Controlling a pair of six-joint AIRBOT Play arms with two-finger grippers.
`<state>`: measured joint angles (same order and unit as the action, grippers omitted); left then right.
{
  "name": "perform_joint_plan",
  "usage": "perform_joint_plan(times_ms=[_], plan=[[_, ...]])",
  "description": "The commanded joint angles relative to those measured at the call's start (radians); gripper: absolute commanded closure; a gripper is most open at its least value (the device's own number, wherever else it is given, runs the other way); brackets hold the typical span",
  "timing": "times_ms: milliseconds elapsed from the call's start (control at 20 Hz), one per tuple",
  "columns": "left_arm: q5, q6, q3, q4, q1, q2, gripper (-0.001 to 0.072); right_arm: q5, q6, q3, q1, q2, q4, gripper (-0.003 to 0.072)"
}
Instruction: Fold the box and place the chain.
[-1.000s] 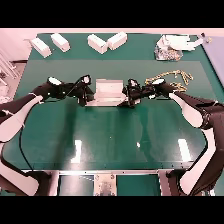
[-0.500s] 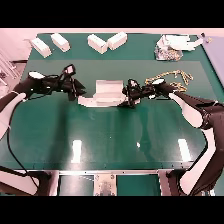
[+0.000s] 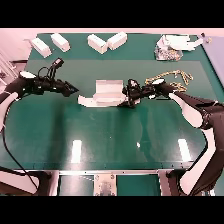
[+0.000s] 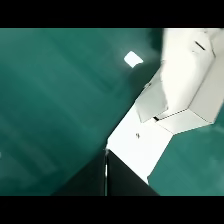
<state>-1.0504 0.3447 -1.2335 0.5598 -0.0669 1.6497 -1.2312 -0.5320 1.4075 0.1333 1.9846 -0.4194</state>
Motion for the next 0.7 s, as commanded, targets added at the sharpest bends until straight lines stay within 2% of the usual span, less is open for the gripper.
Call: perform_joint_plan(times_ms=[0,300,650], plan=[[0.005,0.421,0.0,0.123,-0.016,0.0,0.0691,0.0,0.0,0.0,0.0,0.0,0.0,0.0102],[-0.108,0.625,0.0,0.209,-0.024,0.002,0.0692,0.0,0.0,0.0,0.0,0.0,0.0,0.0102],[-0.097,0.641,0.0,0.188,0.074,0.066,0.0691,0.0,0.0,0.0,0.0,0.0,0.0,0.0102]])
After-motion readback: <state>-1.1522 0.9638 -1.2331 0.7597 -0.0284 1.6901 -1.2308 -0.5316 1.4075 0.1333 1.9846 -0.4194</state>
